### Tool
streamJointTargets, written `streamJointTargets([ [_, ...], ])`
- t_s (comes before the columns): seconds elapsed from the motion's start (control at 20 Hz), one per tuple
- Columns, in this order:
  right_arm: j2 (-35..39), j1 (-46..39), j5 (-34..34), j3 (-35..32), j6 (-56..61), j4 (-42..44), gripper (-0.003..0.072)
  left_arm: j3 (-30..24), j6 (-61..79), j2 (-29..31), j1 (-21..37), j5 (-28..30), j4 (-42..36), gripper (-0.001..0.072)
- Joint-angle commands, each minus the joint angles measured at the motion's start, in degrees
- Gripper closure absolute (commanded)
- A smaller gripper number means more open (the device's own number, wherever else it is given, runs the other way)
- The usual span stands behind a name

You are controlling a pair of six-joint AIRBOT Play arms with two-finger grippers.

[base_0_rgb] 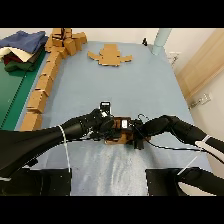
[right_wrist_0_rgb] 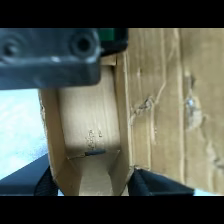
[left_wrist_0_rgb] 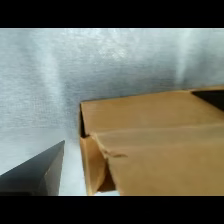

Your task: Fold the box.

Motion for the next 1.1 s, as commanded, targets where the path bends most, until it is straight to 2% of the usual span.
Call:
streamJointTargets([
  [0.0, 0.0, 0.0, 0.0, 0.0, 0.0, 0.0, 0.0177, 2.5, -1.1, -2.2, 0.0, -3.1, 2.2, 0.0169],
  [0.1, 0.0, 0.0, 0.0, 0.0, 0.0, 0.0, 0.0177, 4.1, -1.0, -3.7, 0.0, -4.0, 2.7, 0.0168],
  [0.25, 0.0, 0.0, 0.0, 0.0, 0.0, 0.0, 0.0176, 4.3, -1.0, -4.5, 0.0, -1.9, 2.0, 0.0167],
  [0.5, 0.0, 0.0, 0.0, 0.0, 0.0, 0.0, 0.0177, 4.3, -0.9, -4.5, -0.4, -1.8, 1.7, 0.0169],
  [0.55, 0.0, 0.0, 0.0, 0.0, 0.0, 0.0, 0.0177, 4.3, -1.0, -4.6, -0.4, -1.8, 1.7, 0.0197],
  [0.65, 0.0, 0.0, 0.0, 0.0, 0.0, 0.0, 0.0176, 4.3, -0.2, -4.8, -0.4, -1.6, 1.9, 0.0571],
  [0.7, 0.0, 0.0, 0.0, 0.0, 0.0, 0.0, 0.0177, 4.3, 0.1, -4.8, -0.4, -1.5, 1.9, 0.0675],
  [0.75, 0.0, 0.0, 0.0, 0.0, 0.0, 0.0, 0.0177, 4.3, 0.1, -4.8, -0.4, -1.4, 1.9, 0.0696],
  [1.05, 0.0, 0.0, 0.0, 0.0, 0.0, 0.0, 0.0177, 4.3, 0.1, -4.8, -0.4, -1.8, 1.6, 0.0695],
])
